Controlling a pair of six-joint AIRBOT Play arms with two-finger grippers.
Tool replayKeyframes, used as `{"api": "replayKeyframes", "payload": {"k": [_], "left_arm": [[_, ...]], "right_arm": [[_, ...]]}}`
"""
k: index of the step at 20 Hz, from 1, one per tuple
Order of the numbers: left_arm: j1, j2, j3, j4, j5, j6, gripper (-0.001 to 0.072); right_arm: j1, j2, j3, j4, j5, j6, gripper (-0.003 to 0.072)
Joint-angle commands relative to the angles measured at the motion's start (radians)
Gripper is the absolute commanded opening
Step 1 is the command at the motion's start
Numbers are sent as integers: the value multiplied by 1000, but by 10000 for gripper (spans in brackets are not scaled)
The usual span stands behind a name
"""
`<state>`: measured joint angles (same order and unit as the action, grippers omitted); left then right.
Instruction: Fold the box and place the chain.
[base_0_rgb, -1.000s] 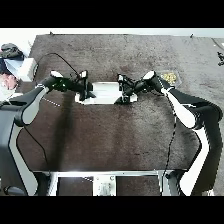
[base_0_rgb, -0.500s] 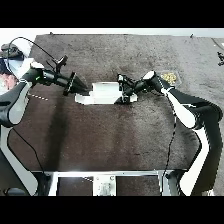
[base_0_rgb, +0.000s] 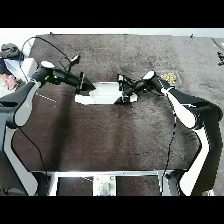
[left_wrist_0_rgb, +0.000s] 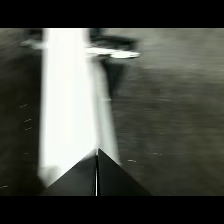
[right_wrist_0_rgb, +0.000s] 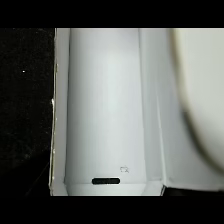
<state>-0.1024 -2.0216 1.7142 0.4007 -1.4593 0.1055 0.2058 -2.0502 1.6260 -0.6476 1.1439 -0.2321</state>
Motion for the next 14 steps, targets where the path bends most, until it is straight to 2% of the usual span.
{"api": "replayKeyframes", "payload": {"k": [1, 6, 9, 14], "left_arm": [[-44, 0, 1, 3, 201, -38, 10], [-59, 0, 0, -16, 342, -38, 11], [-59, -6, -13, -16, 377, -49, 11], [-59, -6, -92, -11, 415, -45, 11]], "right_arm": [[1, -1, 0, 0, 0, 0, 463], [1, -1, 0, 0, 0, 0, 463], [1, -1, 0, 0, 0, 0, 463], [1, -1, 0, 0, 0, 0, 463]]}}
